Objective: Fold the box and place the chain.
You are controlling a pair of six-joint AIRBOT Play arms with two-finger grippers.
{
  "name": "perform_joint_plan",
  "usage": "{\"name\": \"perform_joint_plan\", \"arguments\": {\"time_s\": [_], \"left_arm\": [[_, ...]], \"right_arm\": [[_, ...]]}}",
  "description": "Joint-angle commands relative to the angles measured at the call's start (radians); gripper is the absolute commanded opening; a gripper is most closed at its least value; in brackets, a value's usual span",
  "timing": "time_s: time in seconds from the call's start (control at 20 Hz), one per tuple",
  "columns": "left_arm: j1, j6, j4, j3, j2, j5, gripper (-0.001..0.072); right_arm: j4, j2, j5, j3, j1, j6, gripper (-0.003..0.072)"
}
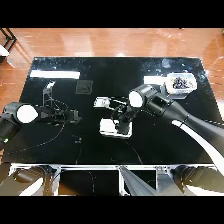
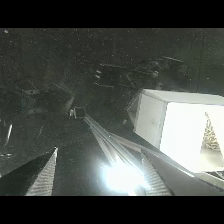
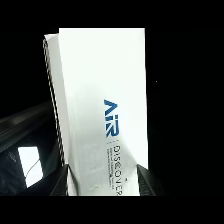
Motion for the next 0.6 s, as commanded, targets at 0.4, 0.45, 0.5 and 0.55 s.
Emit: {"name": "perform_joint_plan", "arguments": {"time_s": [0.4,0.45,0.5,0.55], "left_arm": [[0.001,0.0,0.006,0.0,-0.001,0.0,0.063],[0.001,0.0,0.006,0.0,-0.001,0.0,0.063],[0.001,0.0,0.006,0.0,-0.001,0.0,0.063],[0.001,0.0,0.006,0.0,-0.001,0.0,0.063]], "right_arm": [[-0.019,-0.011,-0.001,0.001,0.001,0.0,0.0466],[-0.019,-0.011,-0.001,0.001,0.002,0.0,0.0466],[-0.018,-0.011,0.002,0.001,0.002,0.0,0.0466],[-0.019,-0.011,0.005,0.0,0.001,0.0,0.0466]]}}
